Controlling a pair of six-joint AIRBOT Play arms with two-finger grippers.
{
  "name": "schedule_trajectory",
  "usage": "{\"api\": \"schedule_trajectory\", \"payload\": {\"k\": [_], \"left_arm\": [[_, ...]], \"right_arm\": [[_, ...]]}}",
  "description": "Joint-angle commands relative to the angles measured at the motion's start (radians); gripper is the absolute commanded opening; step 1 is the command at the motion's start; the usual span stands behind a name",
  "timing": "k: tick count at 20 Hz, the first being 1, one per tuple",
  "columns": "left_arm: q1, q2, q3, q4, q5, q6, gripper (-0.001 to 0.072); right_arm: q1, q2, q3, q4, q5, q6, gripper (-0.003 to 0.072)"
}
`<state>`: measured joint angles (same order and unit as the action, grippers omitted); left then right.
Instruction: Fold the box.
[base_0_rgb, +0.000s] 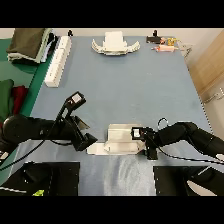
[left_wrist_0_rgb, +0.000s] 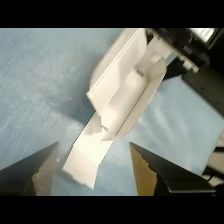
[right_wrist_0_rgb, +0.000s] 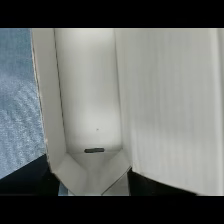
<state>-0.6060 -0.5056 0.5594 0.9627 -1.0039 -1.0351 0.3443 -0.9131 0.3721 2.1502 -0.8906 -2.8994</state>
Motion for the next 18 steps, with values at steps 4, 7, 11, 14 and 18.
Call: {"api": "schedule_trajectory", "payload": {"k": [4, 7, 11, 14, 18], "left_arm": [[0.001, -0.01, -0.11, 0.04, 0.01, 0.331, 0.0696], [0.001, -0.077, -0.143, 0.025, 0.036, 0.5, 0.0697], [0.001, -0.219, -0.147, -0.079, 0.066, 0.665, 0.0696], [0.001, -0.32, -0.147, -0.214, 0.103, 0.798, 0.0696], [-0.001, -0.395, -0.147, -0.296, 0.111, 0.925, 0.0695]], "right_arm": [[0.001, 0.0, 0.0, 0.001, 0.0, 0.001, 0.0434], [0.001, 0.0, 0.0, 0.0, 0.0, 0.001, 0.0435], [0.001, 0.0, 0.0, 0.0, 0.0, 0.001, 0.0435], [0.001, 0.0, 0.0, 0.0, 0.0, 0.001, 0.0435], [0.001, 0.0, 0.0, 0.0, 0.0, 0.001, 0.0434]]}}
